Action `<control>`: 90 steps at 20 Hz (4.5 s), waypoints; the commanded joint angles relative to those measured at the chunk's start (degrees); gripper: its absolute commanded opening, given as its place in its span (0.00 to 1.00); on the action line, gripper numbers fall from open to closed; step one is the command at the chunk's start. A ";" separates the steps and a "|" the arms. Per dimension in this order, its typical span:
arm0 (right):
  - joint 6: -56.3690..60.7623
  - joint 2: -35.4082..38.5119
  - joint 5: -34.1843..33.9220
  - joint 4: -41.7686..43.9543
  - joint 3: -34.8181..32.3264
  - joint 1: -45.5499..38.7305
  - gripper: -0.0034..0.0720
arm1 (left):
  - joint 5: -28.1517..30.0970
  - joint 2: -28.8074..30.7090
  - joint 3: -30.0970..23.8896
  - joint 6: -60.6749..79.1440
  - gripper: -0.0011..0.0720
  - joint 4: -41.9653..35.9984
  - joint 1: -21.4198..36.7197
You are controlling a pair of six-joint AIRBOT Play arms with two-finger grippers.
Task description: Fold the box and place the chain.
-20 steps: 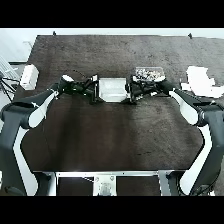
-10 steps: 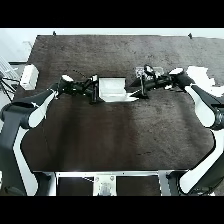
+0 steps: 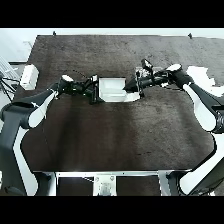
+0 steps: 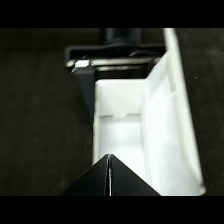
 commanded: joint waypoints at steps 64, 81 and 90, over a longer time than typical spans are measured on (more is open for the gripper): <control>7.21 -0.35 -12.02 -22.08 0.68 4.85 0.33 | 0.26 0.02 0.00 0.00 0.64 0.00 0.02; 7.45 -2.08 -18.34 -21.68 0.68 8.44 0.81 | 0.26 0.02 0.00 0.00 0.64 0.00 0.02; 19.10 -0.52 -12.52 -35.32 0.70 7.26 0.07 | 0.26 0.02 0.00 0.00 0.64 0.00 0.02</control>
